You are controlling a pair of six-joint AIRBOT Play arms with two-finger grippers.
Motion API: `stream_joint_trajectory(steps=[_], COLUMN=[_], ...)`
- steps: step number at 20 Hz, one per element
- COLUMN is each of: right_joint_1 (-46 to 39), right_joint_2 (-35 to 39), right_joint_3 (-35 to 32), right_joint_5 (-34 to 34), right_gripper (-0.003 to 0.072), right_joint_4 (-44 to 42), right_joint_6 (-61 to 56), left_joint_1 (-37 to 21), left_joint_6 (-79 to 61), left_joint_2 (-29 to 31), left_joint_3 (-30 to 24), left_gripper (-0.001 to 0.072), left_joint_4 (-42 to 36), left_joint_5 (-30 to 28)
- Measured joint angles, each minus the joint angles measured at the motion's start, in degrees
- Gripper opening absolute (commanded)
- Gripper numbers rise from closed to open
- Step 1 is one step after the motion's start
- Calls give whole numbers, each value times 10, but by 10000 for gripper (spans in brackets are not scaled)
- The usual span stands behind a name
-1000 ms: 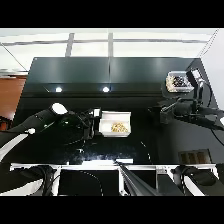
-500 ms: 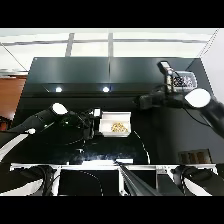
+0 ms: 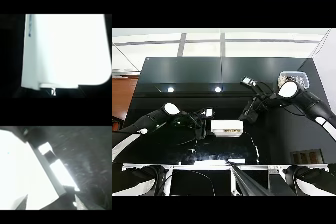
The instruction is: Fold the box and place the chain.
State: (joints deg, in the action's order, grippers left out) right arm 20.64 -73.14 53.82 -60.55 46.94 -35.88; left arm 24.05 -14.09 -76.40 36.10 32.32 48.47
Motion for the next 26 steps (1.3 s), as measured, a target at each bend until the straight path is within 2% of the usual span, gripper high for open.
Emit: stream_joint_trajectory(steps=[8,15,16,17,18,19,21,22,23,26], right_joint_1=[21,71,73,75,77,78,79,79,80,80], right_joint_2=[3,4,4,4,4,4,4,4,4,4], right_joint_3=[2,2,2,2,2,2,2,2,2,2], right_joint_5=[-53,-26,-20,-15,-12,-10,-8,-8,-8,-7], right_gripper=[718,716,668,665,515,477,475,371,210,197], right_joint_4=[-31,-20,-18,-15,-13,-10,-5,-3,-2,0], right_joint_6=[107,120,120,119,119,119,118,118,118,116], left_joint_1=[0,0,0,0,0,0,0,0,0,0], left_joint_6=[0,0,0,0,0,0,0,0,0,0], left_joint_2=[0,0,0,0,0,0,0,0,0,0], left_joint_3=[0,0,0,0,0,0,0,0,0,0], left_gripper=[401,401,401,401,401,401,400,401,401,400], left_joint_4=[0,0,0,0,0,0,0,0,0,0], left_joint_5=[0,0,0,0,0,0,0,0,0,0])
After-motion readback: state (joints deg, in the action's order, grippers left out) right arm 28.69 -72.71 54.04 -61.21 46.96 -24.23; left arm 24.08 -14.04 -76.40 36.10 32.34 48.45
